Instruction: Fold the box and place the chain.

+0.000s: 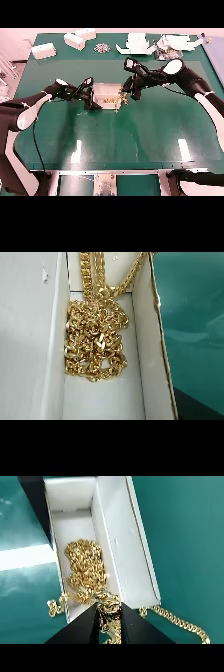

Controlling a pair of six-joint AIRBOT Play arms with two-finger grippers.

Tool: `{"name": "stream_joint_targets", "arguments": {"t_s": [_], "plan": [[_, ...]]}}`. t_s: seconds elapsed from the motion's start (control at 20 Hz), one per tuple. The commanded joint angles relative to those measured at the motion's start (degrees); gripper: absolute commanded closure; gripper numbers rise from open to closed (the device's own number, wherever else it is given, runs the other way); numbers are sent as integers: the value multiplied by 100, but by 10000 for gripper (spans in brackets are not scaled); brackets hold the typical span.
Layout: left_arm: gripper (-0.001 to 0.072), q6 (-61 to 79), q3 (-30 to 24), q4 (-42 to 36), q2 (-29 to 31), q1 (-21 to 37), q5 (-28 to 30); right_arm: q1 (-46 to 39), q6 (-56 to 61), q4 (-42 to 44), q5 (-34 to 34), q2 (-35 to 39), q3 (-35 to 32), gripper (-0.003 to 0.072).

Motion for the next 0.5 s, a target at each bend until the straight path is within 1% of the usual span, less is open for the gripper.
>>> {"name": "stream_joint_targets", "arguments": {"t_s": [0.0,0.25,0.45], "plan": [[79,0,2,4,4,0,2,286,136,236,-129,256,52,685],[80,2,2,4,4,0,4,898,120,302,-608,155,114,687],[79,0,2,2,4,0,2,1005,-57,269,-1215,-507,114,687]]}}
